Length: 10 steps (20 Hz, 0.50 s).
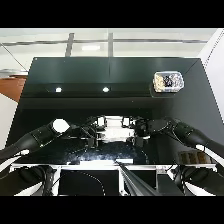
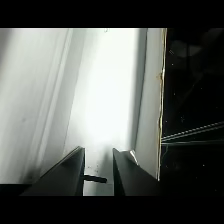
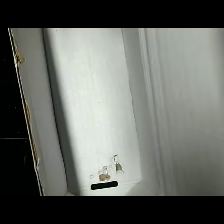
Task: Fold the box and place the chain.
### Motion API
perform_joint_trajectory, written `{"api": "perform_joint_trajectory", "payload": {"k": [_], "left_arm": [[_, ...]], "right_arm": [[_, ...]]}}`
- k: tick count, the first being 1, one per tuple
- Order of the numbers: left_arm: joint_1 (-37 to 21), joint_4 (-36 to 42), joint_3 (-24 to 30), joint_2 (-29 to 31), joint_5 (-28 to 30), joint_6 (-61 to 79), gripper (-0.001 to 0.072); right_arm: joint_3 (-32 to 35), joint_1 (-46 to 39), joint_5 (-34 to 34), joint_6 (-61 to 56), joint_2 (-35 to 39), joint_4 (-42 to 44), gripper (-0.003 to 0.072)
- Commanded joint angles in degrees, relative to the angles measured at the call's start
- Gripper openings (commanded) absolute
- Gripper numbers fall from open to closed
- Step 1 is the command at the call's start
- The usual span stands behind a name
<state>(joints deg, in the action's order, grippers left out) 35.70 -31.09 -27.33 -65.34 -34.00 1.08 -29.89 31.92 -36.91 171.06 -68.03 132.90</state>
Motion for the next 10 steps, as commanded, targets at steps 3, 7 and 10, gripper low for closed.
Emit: {"api": "perform_joint_trajectory", "payload": {"k": [3,7,10], "left_arm": [[0.3,0.1,0.0,-0.1,0.6,0.0,0.0236],[0.3,0.1,0.0,-0.1,0.6,0.0,0.0331],[0.3,0.1,0.0,-0.1,0.5,0.0,0.0395]], "right_arm": [[0.0,0.0,0.0,0.0,0.0,0.0,0.0468],[0.0,0.0,0.0,0.0,0.0,0.0,0.0467],[0.0,0.0,0.0,0.0,0.0,0.0,0.0468]]}}
